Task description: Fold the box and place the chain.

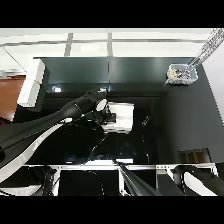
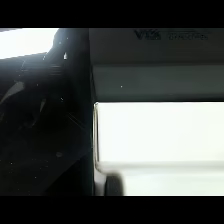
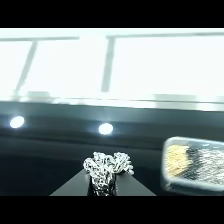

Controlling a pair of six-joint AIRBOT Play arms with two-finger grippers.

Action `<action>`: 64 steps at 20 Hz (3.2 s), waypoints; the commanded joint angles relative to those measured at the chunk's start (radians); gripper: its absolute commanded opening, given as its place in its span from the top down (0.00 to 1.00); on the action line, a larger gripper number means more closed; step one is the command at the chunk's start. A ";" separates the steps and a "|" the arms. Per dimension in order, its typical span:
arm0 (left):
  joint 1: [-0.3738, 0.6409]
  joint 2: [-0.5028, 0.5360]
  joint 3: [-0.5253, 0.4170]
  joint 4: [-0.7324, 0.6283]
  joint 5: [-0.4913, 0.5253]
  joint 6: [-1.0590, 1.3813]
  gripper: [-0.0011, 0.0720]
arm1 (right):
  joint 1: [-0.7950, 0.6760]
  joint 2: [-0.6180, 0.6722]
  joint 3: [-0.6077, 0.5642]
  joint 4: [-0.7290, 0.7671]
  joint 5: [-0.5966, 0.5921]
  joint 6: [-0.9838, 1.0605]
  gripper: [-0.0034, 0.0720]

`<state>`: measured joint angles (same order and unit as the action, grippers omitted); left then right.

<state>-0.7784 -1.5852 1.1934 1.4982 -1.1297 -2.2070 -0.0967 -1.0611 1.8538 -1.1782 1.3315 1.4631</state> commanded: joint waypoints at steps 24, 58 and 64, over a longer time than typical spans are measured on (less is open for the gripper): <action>0.000 0.000 0.000 0.000 -0.001 0.000 0.95 | 0.354 0.065 -0.011 0.504 -0.108 0.018 0.95; 0.000 0.000 0.000 0.000 0.001 0.000 0.95 | 0.513 -0.107 -0.511 0.282 0.016 0.074 0.94; 0.000 0.000 0.000 0.000 0.000 0.000 0.95 | 0.492 -0.087 -0.491 0.402 -0.034 0.028 0.94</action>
<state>-0.7784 -1.5852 1.1934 1.4982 -1.1290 -2.2070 0.4076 -1.1595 1.3533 -0.8227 1.3266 1.5093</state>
